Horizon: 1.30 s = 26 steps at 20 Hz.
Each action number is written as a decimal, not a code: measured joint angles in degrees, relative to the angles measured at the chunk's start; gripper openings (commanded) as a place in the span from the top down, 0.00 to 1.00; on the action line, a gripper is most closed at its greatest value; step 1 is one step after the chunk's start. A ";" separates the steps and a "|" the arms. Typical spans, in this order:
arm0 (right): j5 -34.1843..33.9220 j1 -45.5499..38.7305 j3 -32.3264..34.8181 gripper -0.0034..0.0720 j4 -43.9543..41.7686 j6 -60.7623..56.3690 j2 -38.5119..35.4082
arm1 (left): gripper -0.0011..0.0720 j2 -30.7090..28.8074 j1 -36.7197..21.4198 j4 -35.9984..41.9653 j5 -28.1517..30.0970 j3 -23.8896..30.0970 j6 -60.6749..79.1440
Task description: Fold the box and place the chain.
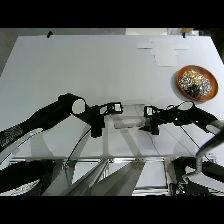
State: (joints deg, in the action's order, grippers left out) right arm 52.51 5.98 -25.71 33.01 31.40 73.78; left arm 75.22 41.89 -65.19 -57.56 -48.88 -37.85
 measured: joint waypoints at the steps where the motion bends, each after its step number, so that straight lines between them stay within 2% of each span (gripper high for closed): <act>1: 0.00 0.00 0.00 0.41 0.00 0.00 0.00 | 0.59 -0.02 -0.15 -0.04 0.20 0.17 1.38; 3: 0.00 0.00 0.00 0.41 0.00 0.00 0.00 | 0.41 -0.02 -0.46 -0.15 0.61 0.44 5.42; 6: 0.00 0.00 0.00 0.41 0.00 0.00 0.00 | 0.35 -0.02 -0.92 -0.22 1.90 0.63 11.54; 12: 0.02 0.00 0.00 0.41 0.00 0.00 0.00 | 0.35 -0.02 -1.18 0.04 5.22 0.70 18.38; 21: 0.00 0.00 0.00 0.41 -0.02 -0.04 0.00 | 0.37 1.18 -0.17 2.99 10.21 0.70 18.58; 22: 0.00 0.00 0.00 0.41 -0.02 -0.02 0.00 | 0.38 1.51 -0.02 3.10 10.27 0.70 18.56; 23: 0.00 0.00 0.00 0.41 -0.02 -0.02 0.00 | 0.46 1.81 0.17 3.17 10.19 0.70 18.51; 26: 0.00 0.00 0.00 0.41 0.00 -0.02 0.00 | 0.47 2.23 0.74 3.32 9.60 0.70 18.40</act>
